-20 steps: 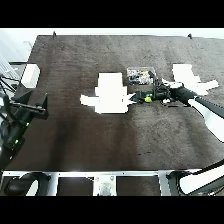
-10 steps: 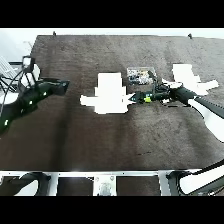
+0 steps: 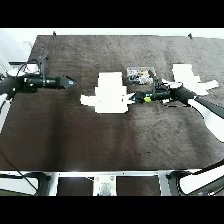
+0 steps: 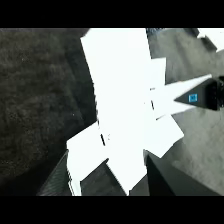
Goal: Fold the box and place the chain.
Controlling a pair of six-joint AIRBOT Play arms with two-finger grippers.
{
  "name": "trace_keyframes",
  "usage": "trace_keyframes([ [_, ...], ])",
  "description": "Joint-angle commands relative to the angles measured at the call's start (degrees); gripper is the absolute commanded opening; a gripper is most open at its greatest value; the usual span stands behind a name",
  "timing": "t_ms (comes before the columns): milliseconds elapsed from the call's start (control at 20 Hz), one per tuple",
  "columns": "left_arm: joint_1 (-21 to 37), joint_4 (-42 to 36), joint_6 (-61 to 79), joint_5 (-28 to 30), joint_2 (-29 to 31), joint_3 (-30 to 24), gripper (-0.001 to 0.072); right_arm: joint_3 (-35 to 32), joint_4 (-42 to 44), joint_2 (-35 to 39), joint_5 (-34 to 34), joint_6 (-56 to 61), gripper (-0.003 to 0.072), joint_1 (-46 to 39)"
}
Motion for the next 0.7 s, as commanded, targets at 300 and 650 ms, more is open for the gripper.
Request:
trace_keyframes([
  [300,-8.68,20.11,-13.92,-15.37,-21.33,36.09,0.0537,0.04,-0.02,0.02,-0.74,-0.22,0.0005,0.02],
  [650,-13.49,21.09,-14.60,-10.69,-28.85,44.35,0.0418,0.04,0.00,0.02,-0.72,-0.42,0.0005,0.02],
])
